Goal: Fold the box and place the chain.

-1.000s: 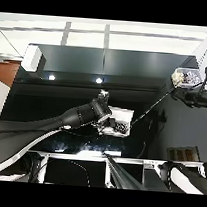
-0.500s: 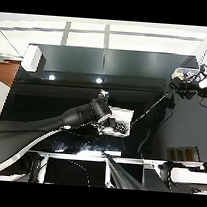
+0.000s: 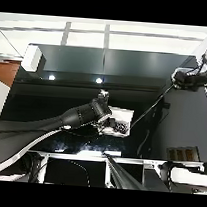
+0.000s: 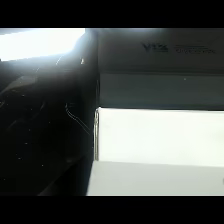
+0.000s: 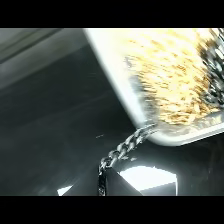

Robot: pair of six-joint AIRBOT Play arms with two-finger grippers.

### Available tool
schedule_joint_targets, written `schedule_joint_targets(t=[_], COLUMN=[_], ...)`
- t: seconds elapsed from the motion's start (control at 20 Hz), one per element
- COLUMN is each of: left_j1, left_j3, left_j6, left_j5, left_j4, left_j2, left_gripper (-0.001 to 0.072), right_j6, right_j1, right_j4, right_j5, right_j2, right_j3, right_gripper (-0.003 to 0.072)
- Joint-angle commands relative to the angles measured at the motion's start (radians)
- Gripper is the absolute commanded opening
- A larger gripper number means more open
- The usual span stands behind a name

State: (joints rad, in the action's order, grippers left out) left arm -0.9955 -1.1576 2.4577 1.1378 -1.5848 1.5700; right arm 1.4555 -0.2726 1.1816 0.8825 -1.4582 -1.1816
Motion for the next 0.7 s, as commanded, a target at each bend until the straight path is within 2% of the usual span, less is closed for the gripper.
schedule_joint_targets(t=[0.0, 0.1, 0.2, 0.3, 0.45, 0.65], left_j1=[0.001, 0.001, 0.001, 0.001, 0.001, 0.001], left_j3=[0.000, 0.000, 0.000, 0.000, 0.000, 0.000], left_j6=[0.000, 0.000, 0.000, 0.000, 0.000, 0.000], left_j5=[0.000, -0.004, -0.003, -0.003, -0.003, -0.003], left_j4=[0.000, 0.000, 0.000, 0.000, 0.000, 0.000], left_j2=[0.001, 0.001, 0.001, 0.001, 0.001, 0.001], left_gripper=[0.0030, 0.0030, 0.0030, 0.0030, 0.0030, 0.0030], right_j6=[-0.107, -0.147, -0.180, -0.190, -0.195, -0.196], right_j1=[-0.004, -0.003, -0.004, -0.003, 0.048, 0.246], right_j4=[-0.005, -0.045, -0.110, -0.148, -0.196, -0.344], right_j5=[0.199, 0.426, 0.540, 0.607, 0.689, 0.708], right_j2=[0.186, 0.314, 0.428, 0.509, 0.565, 0.583], right_j3=[-0.044, -0.055, -0.055, -0.055, -0.045, 0.063], right_gripper=[0.0027, 0.0029, 0.0029, 0.0029, 0.0029, 0.0029])
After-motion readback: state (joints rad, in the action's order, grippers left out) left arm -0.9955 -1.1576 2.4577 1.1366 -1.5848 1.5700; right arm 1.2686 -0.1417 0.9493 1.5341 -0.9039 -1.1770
